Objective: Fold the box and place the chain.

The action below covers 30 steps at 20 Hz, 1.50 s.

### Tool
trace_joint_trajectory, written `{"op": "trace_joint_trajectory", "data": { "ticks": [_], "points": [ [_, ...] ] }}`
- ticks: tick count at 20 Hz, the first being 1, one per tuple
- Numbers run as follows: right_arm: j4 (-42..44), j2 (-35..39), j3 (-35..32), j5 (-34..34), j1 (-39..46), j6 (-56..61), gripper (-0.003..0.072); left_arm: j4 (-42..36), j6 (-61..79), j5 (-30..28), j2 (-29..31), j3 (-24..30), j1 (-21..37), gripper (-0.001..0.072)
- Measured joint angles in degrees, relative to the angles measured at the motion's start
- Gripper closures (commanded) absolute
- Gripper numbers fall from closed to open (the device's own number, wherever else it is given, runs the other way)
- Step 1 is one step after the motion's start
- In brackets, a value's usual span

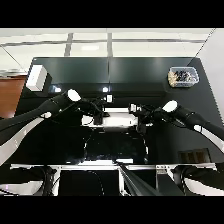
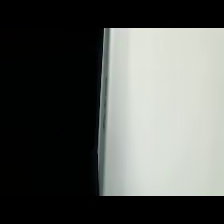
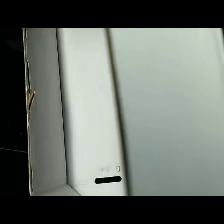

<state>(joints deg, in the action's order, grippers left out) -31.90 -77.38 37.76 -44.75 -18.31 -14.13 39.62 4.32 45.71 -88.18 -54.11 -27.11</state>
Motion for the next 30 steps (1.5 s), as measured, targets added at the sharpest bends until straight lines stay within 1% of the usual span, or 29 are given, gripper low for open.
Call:
{"op": "trace_joint_trajectory", "data": {
  "ticks": [14, 15, 16, 17, 21, 22, 24, 25, 28, 30],
  "points": [
    [-2.95, -0.81, 0.13, 4.04, -2.34, 4.2, -0.002, -0.02, -0.04, -0.07, -0.02, 0.0, 0.02, 0.0685],
    [-3.06, -0.81, 0.13, 4.13, -2.38, 4.33, -0.0001, -0.02, -0.04, -0.07, 0.0, 0.0, 0.02, 0.0685],
    [-3.19, -0.81, 0.13, 4.17, -2.4, 4.42, 0.0134, -0.02, -0.04, -0.07, 0.0, 0.0, 0.02, 0.0685],
    [-3.26, -0.83, 0.13, 4.37, -2.43, 4.57, 0.0212, -0.02, 0.02, -0.07, 0.0, 0.0, 0.02, 0.0685],
    [-3.5, -0.83, 0.13, 4.39, -2.45, 4.63, 0.0212, -0.07, -0.02, -0.02, -0.07, 0.0, 0.02, 0.0679],
    [-3.54, -0.83, 0.11, 4.39, -2.45, 4.63, 0.0212, -0.04, -0.39, -0.04, -0.07, -0.04, 0.02, 0.0593],
    [-3.61, -0.83, 0.07, 4.42, -2.45, 4.63, 0.0212, 0.44, -1.99, -0.24, 0.07, -0.26, 0.2, 0.0199],
    [-3.63, -0.83, 0.07, 4.42, -2.45, 4.61, 0.0212, 0.26, -2.91, -0.24, 0.33, -0.48, 0.35, 0.0166],
    [-3.65, -0.83, 0.07, 4.5, -2.45, 4.57, 0.0213, 2.38, -7.3, 0.94, 2.84, -0.94, 1.6, 0.0165],
    [-3.65, -0.83, 0.07, 4.5, -2.45, 4.55, 0.0213, 6.62, -12.35, 1.99, 5.86, -1.05, 2.82, 0.0166]
  ]
}}
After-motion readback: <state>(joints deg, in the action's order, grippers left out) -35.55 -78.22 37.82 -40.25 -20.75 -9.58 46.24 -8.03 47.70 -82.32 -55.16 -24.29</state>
